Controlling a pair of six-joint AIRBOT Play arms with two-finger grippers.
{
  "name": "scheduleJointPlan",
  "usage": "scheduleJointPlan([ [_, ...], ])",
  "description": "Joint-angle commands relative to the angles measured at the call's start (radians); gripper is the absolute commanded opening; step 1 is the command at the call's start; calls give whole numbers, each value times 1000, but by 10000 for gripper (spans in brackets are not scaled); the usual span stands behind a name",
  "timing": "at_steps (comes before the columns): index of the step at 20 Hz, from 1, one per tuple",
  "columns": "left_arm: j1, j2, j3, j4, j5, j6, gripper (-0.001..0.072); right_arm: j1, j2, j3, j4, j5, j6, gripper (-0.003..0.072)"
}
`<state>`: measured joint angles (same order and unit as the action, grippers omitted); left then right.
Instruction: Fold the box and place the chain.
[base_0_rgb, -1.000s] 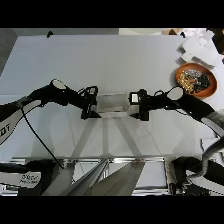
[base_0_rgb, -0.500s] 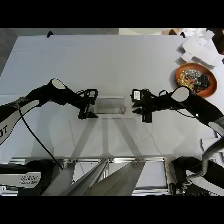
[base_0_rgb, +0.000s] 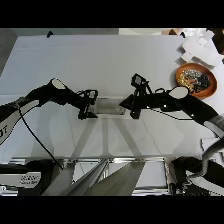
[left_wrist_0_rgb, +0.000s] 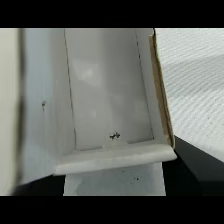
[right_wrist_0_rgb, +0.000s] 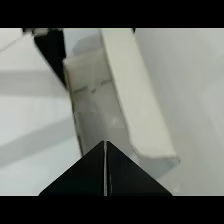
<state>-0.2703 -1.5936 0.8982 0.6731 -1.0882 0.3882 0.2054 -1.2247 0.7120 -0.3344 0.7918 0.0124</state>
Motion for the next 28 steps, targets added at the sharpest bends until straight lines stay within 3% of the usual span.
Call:
scheduleJointPlan([
  [1, 1, 0, 1, 0, 0, 0, 335, 59, -53, 1, 213, -191, -50, 8],
  [3, 1, 0, 1, 0, 0, 0, 335, 67, -90, 1, 305, -286, -79, 8],
  [7, 1, 0, 1, 0, 0, 0, 335, 66, -167, 1, 319, -432, -80, 8],
  [14, 1, 0, 1, 0, 0, 0, 335, 66, -181, 1, 315, -406, -96, 9],
  [19, 1, 0, 1, 0, 0, 0, 335, 66, -34, 1, 251, -314, -70, 10],
  [22, 1, 0, 1, 0, 0, 0, 335, 65, 104, 1, 44, -219, 127, 11],
  [28, 1, 0, 1, 0, 0, 0, 335, 65, 271, 0, -626, 64, 309, 10],
])
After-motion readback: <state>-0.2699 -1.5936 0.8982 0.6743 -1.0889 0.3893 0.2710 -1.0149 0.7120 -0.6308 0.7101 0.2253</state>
